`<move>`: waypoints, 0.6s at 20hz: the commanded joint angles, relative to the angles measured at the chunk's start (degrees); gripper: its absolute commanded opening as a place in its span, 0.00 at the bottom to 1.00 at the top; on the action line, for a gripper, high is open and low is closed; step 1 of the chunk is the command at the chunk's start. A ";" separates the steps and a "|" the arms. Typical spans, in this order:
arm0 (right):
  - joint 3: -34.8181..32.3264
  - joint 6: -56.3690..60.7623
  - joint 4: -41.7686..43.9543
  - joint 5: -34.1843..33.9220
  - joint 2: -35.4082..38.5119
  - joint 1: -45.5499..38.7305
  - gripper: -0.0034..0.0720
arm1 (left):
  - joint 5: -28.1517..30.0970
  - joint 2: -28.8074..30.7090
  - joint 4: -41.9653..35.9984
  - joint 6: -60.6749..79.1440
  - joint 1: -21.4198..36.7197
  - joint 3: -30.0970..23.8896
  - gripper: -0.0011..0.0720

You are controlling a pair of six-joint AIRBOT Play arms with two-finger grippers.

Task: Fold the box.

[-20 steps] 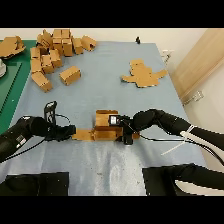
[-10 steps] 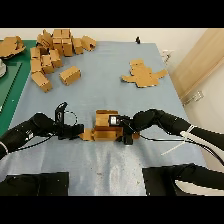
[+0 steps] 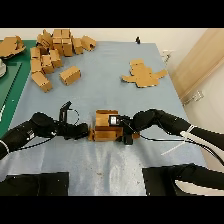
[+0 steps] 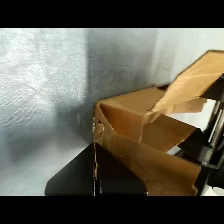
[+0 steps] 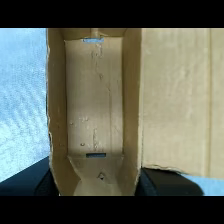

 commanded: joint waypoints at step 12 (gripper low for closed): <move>-0.02 0.02 0.04 0.04 0.00 0.00 0.84 | 1.51 0.04 36.83 -40.22 -12.50 9.90 0.02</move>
